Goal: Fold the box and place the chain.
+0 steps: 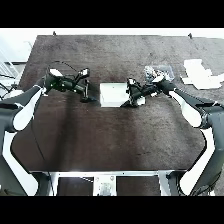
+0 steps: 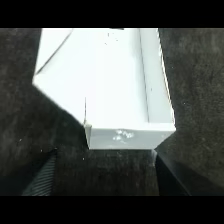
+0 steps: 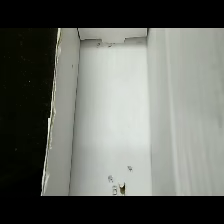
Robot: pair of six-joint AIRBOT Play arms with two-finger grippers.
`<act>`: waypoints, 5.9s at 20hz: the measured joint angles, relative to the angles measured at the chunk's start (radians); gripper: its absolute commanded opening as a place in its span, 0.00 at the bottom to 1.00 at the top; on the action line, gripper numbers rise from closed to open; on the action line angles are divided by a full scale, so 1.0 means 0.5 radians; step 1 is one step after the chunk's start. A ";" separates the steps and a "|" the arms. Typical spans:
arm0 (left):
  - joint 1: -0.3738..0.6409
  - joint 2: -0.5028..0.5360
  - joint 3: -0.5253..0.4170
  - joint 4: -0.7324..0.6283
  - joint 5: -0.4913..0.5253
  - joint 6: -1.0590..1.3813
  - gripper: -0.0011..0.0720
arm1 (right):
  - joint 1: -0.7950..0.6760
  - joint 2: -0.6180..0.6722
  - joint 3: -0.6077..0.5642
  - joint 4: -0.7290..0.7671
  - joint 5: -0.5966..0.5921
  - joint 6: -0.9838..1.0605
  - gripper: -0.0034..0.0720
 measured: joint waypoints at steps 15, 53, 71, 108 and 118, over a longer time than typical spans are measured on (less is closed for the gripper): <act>-0.072 -0.030 -0.005 0.035 0.022 0.028 1.00 | 0.000 0.000 0.001 0.000 0.000 0.001 0.82; -0.183 -0.153 -0.009 -0.115 0.176 0.079 1.00 | -0.001 0.000 0.001 0.000 -0.003 0.002 0.82; -0.198 -0.164 -0.009 -0.143 0.171 0.256 1.00 | -0.001 0.000 0.001 0.000 0.003 0.000 0.82; -0.202 -0.227 0.004 -0.221 0.217 0.339 0.98 | -0.001 0.000 0.001 0.001 0.002 0.001 0.82; -0.202 -0.227 0.004 -0.189 0.207 0.348 0.49 | -0.001 0.000 0.001 0.000 0.002 0.000 0.82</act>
